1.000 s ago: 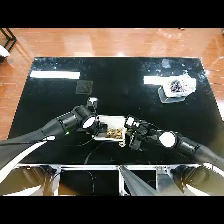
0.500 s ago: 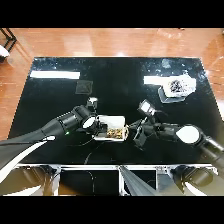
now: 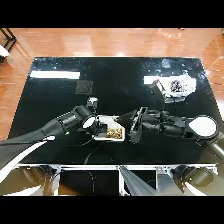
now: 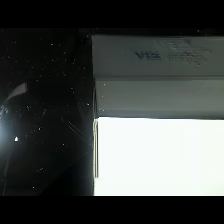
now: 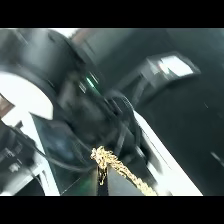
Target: Fold the box and place the chain.
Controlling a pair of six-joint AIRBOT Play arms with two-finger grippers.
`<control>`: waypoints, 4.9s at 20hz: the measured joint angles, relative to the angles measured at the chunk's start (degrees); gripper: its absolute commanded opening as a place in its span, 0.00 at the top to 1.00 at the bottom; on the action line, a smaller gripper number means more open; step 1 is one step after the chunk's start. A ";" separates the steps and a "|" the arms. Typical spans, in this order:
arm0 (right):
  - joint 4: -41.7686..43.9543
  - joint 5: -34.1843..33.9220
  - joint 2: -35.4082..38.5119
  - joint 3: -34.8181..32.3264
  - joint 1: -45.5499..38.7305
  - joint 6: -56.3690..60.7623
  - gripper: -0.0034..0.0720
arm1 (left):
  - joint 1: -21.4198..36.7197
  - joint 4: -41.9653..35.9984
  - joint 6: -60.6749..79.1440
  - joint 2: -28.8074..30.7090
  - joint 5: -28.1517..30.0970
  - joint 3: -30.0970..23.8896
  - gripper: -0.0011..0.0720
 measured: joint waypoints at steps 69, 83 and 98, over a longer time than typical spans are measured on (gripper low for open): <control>-48.68 35.87 -36.94 39.39 8.35 26.38 0.03 | 44.33 -38.38 63.87 30.88 -10.78 -14.36 0.11; -53.05 38.07 -36.94 39.36 12.44 24.98 0.03 | 44.33 -38.42 63.87 28.98 -10.38 -14.36 0.11; -55.98 40.81 -36.20 45.31 12.74 31.39 0.03 | 44.33 -38.42 63.71 28.98 -10.16 -14.36 0.11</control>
